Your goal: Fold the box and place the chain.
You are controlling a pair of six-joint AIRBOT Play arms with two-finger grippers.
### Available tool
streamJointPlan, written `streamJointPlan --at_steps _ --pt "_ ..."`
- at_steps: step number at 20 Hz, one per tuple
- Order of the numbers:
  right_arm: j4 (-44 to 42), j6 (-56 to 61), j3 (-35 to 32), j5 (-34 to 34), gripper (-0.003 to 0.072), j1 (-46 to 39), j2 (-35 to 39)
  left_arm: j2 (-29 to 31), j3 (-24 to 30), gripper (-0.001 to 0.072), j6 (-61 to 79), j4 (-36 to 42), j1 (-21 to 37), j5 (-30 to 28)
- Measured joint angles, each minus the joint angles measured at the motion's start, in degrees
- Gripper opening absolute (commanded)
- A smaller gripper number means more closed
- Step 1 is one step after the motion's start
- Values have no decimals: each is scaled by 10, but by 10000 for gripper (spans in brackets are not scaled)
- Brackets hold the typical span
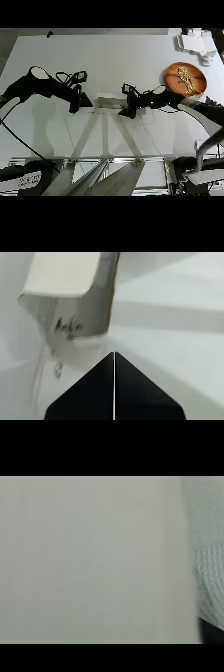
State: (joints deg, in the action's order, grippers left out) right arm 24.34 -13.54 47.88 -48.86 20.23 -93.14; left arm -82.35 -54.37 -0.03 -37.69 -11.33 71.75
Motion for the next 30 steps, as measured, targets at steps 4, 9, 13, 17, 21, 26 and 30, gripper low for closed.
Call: streamJointPlan --at_steps 4,9,13,17,21,26,30 --pt "0 0 0 0 402 0 0 0 17 9 15 139 -20 -96" --pt "0 0 0 0 402 0 0 -33 22 9 22 277 -26 -256" --pt "0 0 0 0 402 0 0 -80 23 10 24 301 -33 -289" --pt "0 0 0 0 402 0 0 -92 23 13 24 251 -32 -284" --pt "0 0 0 0 402 0 0 -57 23 12 32 194 -7 -243" --pt "0 0 0 0 402 0 0 12 23 328 81 51 21 -207" --pt "0 0 0 0 402 0 0 25 30 542 96 -44 26 -185"
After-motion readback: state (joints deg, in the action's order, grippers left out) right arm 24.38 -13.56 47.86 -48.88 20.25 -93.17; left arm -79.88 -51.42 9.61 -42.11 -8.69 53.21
